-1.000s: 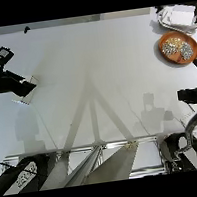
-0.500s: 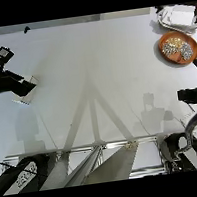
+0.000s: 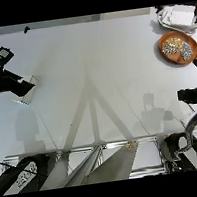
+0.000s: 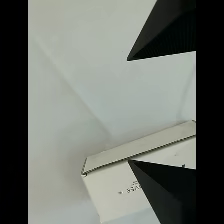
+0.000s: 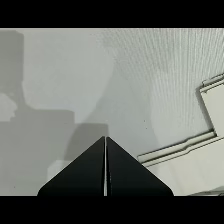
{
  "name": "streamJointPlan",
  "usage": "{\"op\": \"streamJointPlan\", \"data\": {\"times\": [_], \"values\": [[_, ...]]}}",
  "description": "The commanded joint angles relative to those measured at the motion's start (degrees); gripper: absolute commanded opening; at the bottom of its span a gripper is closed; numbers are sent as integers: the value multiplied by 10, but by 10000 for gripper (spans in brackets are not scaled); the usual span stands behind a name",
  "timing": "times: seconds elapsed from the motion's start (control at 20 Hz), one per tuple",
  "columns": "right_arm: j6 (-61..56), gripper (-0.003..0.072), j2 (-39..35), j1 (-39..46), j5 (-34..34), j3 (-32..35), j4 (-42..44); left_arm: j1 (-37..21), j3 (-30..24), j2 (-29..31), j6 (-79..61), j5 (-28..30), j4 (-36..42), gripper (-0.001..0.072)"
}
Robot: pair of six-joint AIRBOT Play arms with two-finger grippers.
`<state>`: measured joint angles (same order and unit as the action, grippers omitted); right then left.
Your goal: Fold the box and place the chain.
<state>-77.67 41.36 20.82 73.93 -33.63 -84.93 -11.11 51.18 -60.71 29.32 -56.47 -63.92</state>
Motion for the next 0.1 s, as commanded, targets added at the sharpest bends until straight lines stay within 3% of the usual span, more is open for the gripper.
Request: {"op": "streamJointPlan", "data": {"times": [0.0, 0.05], "values": [[0, 19, 0, 0, 0, 0, 0, 0, 0, 0, 0, 1, -2, 695], [0, 19, 0, 0, 0, 0, 0, 0, 0, 0, 0, 1, -2, 695]]}}
